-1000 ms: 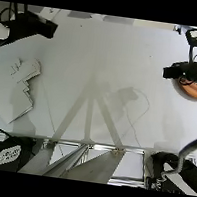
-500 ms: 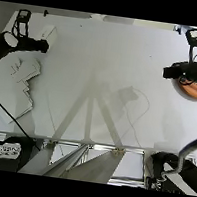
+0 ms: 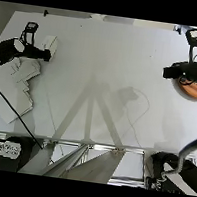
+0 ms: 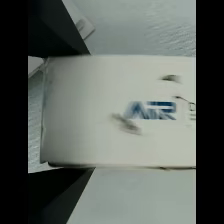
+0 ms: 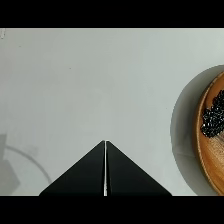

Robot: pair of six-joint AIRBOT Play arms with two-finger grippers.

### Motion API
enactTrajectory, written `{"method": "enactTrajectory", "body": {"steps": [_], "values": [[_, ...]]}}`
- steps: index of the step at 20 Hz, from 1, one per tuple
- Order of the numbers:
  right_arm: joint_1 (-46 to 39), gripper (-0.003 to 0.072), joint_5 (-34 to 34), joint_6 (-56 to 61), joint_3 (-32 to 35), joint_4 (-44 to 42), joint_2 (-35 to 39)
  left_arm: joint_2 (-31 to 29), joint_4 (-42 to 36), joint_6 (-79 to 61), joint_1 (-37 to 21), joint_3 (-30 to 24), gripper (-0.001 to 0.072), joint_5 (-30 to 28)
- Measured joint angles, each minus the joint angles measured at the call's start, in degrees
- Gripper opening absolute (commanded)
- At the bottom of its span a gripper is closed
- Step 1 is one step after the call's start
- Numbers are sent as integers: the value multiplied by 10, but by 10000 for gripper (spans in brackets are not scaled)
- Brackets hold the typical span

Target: Fold the box and place the chain.

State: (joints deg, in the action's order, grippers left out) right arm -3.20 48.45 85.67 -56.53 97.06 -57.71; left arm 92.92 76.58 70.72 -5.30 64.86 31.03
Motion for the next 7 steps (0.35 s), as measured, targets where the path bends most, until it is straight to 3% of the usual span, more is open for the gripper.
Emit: {"method": "enactTrajectory", "body": {"steps": [7], "values": [[0, 8, 0, 0, 0, 0, 0, -56, 13, -18, 0, 0, 707, 32]]}}
